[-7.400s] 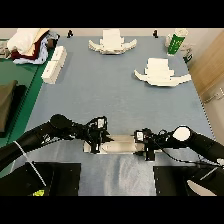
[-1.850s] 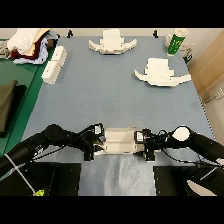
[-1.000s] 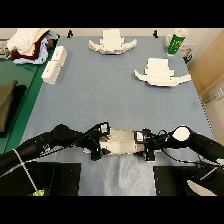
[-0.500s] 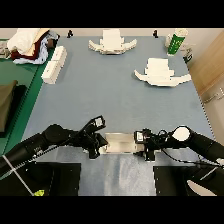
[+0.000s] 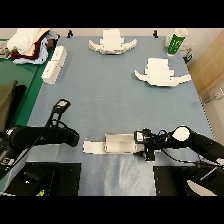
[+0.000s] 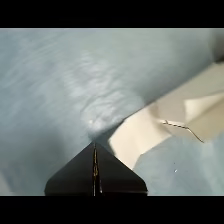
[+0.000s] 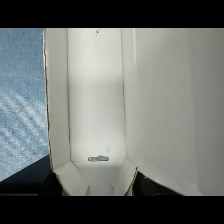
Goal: Fold the box.
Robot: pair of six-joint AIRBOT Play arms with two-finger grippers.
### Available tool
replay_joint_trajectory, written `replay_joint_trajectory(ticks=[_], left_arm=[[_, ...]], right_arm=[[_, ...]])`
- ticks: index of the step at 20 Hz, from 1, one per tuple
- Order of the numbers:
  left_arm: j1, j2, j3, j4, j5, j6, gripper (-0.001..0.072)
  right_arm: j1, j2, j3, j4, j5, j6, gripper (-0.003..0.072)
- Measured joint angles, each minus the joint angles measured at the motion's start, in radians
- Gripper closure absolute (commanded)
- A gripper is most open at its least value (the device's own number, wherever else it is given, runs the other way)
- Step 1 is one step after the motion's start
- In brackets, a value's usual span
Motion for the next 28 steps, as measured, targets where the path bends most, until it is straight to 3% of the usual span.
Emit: replay_joint_trajectory(ticks=[4,11,15,21,28], left_arm=[[0.053,-0.014,-0.060,-0.068,-0.051,-0.166,0.0695],[0.058,-0.114,-0.141,-0.329,0.006,-0.187,0.0696],[0.013,-0.176,-0.170,-0.386,0.049,-0.204,0.0695],[-0.124,-0.215,-0.179,-0.471,0.206,-0.227,0.0695],[-0.181,-0.227,-0.113,-0.521,0.261,-0.237,0.0693]], right_arm=[[0.000,0.000,0.000,0.000,0.000,0.000,0.0188],[0.000,0.000,0.000,0.000,0.000,0.000,0.0189],[0.000,0.000,0.000,0.000,0.000,0.000,0.0188],[0.000,0.000,0.000,0.000,0.000,0.000,0.0189],[0.000,0.000,0.000,0.000,0.000,0.000,0.0189]])
